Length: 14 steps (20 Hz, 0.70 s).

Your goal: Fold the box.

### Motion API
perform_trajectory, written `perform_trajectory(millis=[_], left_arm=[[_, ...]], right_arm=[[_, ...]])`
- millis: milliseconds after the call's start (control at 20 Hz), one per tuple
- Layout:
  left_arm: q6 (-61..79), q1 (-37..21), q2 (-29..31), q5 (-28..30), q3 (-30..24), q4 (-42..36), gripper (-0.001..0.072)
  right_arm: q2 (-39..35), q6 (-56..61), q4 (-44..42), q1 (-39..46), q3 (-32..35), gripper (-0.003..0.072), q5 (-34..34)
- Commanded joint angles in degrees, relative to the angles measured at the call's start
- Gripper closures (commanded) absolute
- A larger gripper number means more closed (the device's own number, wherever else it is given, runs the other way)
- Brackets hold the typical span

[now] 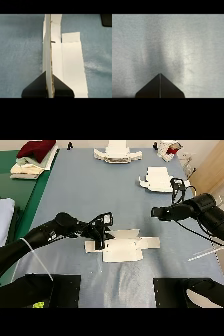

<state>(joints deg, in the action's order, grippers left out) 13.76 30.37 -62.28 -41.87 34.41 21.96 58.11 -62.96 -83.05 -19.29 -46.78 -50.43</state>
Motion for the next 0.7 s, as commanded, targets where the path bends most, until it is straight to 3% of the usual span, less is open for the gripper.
perform_trajectory(millis=[0,650], left_arm=[[-0.3,-1.2,-3.7,-4.8,1.7,0.0,0.0695],[-3.9,-2.8,-4.9,-6.4,2.6,2.9,0.0695]], right_arm=[[0.0,0.0,-0.3,0.0,0.0,0.0681,0.0],[0.0,0.0,-0.7,0.0,0.0,0.0681,0.0]])
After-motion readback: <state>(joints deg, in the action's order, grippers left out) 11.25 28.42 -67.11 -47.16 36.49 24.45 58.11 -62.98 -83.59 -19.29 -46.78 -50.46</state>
